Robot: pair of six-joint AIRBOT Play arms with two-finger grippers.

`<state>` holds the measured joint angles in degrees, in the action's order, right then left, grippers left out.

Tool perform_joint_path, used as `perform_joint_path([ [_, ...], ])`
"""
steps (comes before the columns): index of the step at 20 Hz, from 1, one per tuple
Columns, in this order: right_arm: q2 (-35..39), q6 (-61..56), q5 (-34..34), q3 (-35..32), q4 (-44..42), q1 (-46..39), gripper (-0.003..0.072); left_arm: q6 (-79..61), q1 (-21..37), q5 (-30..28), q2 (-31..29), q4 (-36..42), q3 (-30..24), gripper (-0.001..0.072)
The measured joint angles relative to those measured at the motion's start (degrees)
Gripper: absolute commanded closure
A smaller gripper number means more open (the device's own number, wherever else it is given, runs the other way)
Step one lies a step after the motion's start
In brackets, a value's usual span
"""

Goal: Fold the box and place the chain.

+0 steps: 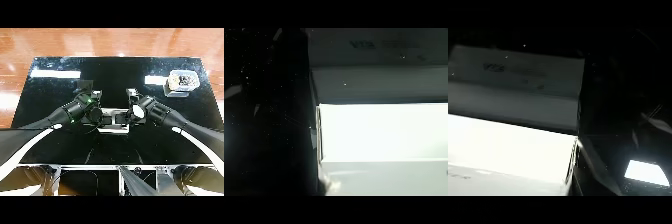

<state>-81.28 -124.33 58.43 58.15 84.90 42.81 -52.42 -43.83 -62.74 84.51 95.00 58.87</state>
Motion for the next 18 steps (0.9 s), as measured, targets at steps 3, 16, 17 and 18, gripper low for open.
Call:
perform_joint_path([
  [3, -0.8, -0.4, 0.4, 0.5, 0.6, 0.3, 0.0392, -0.1, 0.0, 0.0, 0.0, 0.0, 0.0, 0.0691],
  [16, -3.6, 0.4, 1.0, 0.9, 1.3, 0.5, 0.0521, 0.1, -0.2, 0.0, 0.0, 0.0, 0.0, 0.0691],
  [17, -3.6, 0.5, 1.0, 0.9, 1.3, 0.5, 0.052, 0.1, -0.2, 0.0, 0.0, 0.0, 0.0, 0.0691],
  [18, -3.7, 0.7, 0.9, 0.9, 1.3, 0.5, 0.052, 0.1, -0.2, 0.0, 0.0, 0.0, 0.0, 0.0691],
])
